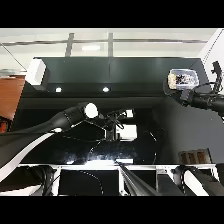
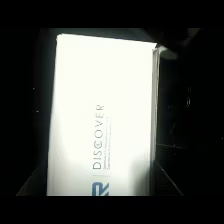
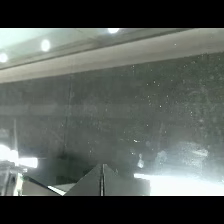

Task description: Fold the box and place the chain.

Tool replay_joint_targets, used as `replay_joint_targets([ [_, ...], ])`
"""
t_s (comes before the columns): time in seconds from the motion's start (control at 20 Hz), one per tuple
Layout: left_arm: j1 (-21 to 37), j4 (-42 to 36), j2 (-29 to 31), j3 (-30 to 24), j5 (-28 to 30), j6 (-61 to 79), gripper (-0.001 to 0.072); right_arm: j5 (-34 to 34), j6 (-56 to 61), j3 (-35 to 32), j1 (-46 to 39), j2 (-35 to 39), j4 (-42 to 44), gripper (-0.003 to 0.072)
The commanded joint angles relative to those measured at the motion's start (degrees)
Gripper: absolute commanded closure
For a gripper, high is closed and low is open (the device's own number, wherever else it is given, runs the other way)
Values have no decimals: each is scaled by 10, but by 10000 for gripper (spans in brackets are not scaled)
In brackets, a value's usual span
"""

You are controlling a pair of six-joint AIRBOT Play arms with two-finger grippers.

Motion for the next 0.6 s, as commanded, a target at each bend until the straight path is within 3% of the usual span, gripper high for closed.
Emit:
replay_joint_targets([
  [0.0, -15, 47, -7, 2, 21, -19, 68, -9, 0, 0, 0, 0, 0, 654],
  [0.05, -13, 69, -6, 6, 21, -60, 219, -9, 0, 0, 0, 0, 0, 653],
  [0.1, -6, 99, -5, 14, 10, -110, 321, -7, 0, 0, 0, 0, 0, 653],
  [0.35, 94, 188, 70, 24, -58, -268, 323, 0, 2, 0, 0, 0, 0, 653],
  [0.55, 272, 253, 148, 0, -141, -376, 323, 2, 2, 0, 0, 0, 0, 653],
])
